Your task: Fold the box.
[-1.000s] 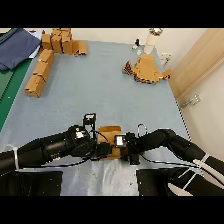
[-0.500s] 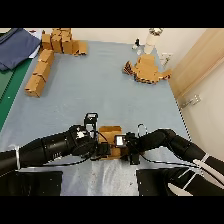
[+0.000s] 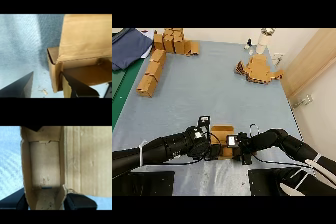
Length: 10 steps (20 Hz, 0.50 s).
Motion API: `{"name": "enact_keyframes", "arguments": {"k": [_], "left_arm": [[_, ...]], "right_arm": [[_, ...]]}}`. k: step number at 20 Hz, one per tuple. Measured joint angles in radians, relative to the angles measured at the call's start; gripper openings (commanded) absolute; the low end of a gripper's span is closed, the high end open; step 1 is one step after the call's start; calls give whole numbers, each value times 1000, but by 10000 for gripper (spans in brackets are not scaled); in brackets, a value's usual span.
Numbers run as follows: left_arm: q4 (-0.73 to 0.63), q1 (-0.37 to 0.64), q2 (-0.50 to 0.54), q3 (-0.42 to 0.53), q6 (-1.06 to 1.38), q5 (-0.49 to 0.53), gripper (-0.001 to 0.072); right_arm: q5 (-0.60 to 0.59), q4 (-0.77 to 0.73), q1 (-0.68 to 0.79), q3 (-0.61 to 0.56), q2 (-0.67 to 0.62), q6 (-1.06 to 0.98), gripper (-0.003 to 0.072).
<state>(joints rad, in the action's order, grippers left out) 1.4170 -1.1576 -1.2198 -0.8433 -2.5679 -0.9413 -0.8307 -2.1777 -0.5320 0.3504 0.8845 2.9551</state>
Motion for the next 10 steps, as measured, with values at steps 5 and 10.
{"name": "enact_keyframes", "arguments": {"k": [5,10], "left_arm": [[-1,0,-34,-46,-27,0,551],[-8,-1,-93,-77,-20,-58,551]], "right_arm": [[0,0,0,0,0,0,523],[0,-1,0,0,0,0,522]]}}
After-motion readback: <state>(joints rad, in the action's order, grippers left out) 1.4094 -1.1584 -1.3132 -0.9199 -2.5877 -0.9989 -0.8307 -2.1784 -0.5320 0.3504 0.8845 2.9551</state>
